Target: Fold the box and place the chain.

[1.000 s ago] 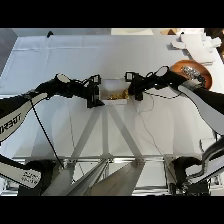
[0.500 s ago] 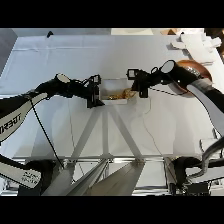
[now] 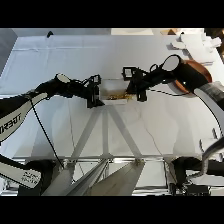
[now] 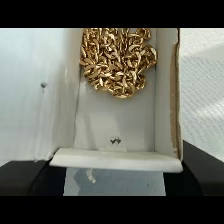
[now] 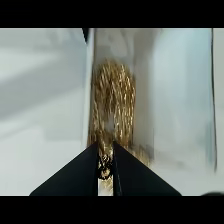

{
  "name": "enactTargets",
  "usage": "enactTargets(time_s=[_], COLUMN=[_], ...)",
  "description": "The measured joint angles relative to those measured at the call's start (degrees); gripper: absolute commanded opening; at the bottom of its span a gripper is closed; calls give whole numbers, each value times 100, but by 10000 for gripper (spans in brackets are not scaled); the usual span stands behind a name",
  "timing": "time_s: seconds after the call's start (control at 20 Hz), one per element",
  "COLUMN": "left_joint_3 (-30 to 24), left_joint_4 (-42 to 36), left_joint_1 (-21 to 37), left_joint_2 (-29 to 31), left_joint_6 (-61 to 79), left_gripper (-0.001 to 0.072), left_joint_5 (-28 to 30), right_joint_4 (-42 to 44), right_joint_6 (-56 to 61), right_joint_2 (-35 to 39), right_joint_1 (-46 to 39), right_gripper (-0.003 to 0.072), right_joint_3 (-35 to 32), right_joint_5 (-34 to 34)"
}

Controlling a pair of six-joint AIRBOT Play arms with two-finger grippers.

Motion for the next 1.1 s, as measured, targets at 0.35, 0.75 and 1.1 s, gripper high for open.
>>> enactTargets(time_s=[0.35, 0.75, 1.1], left_joint_3=[0, 0, 0], left_joint_4=[0, 0, 0], left_joint_1=[0, 0, 0], left_joint_2=[0, 0, 0], left_joint_6=[-2, 0, -2], left_gripper=[113, 113, 113], left_joint_5=[0, 2, 0], right_joint_4=[1036, 1259, 1241], right_joint_6=[94, 378, 542], right_joint_2=[66, 74, 348], right_joint_1=[708, 935, 595], right_gripper=[12, 455, 422], right_joint_3=[0, 0, 0], right_joint_5=[-1438, -1976, -1397])
